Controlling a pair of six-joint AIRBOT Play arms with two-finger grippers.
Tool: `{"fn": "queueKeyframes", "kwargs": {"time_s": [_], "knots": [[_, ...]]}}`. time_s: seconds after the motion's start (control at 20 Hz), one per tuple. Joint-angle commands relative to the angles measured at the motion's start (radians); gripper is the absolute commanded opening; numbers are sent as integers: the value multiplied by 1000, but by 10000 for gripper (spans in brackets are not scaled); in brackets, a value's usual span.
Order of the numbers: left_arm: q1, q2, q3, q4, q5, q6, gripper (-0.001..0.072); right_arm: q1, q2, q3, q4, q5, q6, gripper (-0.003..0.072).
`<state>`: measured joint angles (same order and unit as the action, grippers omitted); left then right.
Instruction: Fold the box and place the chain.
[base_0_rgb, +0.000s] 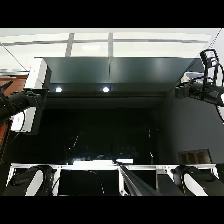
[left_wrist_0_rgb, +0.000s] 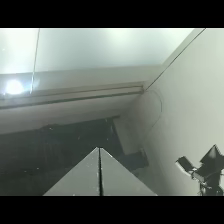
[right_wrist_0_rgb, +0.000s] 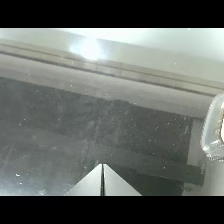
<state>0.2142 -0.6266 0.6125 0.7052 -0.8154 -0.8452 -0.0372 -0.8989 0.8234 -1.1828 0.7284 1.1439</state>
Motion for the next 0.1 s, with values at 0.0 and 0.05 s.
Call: {"fn": "queueKeyframes", "kwargs": {"time_s": [0.0, 0.05], "knots": [[0, 0, 0, 0, 0, 0, 33, 0, 0, 1, 0, 0, 0, 14], [0, 0, 0, 0, 0, 0, 33, 0, 0, 1, 0, 0, 0, 14]]}}
